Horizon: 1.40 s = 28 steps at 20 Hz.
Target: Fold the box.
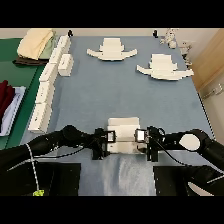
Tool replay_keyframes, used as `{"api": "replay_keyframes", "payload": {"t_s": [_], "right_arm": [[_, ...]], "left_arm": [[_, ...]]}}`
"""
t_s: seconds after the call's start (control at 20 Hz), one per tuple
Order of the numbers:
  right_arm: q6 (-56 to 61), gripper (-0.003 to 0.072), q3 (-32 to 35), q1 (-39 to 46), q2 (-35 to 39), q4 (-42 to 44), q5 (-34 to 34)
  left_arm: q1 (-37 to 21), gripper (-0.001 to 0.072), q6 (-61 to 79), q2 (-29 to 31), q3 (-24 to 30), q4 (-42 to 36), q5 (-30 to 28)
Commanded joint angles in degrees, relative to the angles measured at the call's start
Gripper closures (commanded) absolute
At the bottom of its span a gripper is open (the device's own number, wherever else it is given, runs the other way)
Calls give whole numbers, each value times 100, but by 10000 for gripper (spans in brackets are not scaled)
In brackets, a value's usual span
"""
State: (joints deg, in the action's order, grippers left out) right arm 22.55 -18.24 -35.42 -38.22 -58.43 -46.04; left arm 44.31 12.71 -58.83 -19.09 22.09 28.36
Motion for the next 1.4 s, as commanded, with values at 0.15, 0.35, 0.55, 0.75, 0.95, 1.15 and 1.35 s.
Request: {"api": "replay_keyframes", "payload": {"t_s": [0.15, 0.35, 0.55, 0.75, 0.95, 1.15, 1.35], "right_arm": [[-118, 25, 0, -7, -4, 275, 63], [-33, 48, -2, -4, 9, 269, -39], [2916, 687, -264, 11, 68, -955, -699], [7737, 685, -922, 13, 221, -4059, -1845], [10002, 684, -1115, 533, 195, -5421, -3112], [9466, 684, -632, 1436, -227, -3576, -2566], [8953, 685, -262, 1543, -393, -2356, -1941]], "left_arm": [[-2, 257, 17, -2, -2, 0, 13], [-2, 257, 17, -2, 0, 0, 13], [-2, 257, 17, -2, -2, 0, 13], [-2, 257, 17, -2, -2, 0, 13], [-2, 257, 17, -2, -2, 0, 13], [-2, 257, 17, -2, -2, 0, 13], [-2, 257, 17, -2, -2, 0, 13]]}}
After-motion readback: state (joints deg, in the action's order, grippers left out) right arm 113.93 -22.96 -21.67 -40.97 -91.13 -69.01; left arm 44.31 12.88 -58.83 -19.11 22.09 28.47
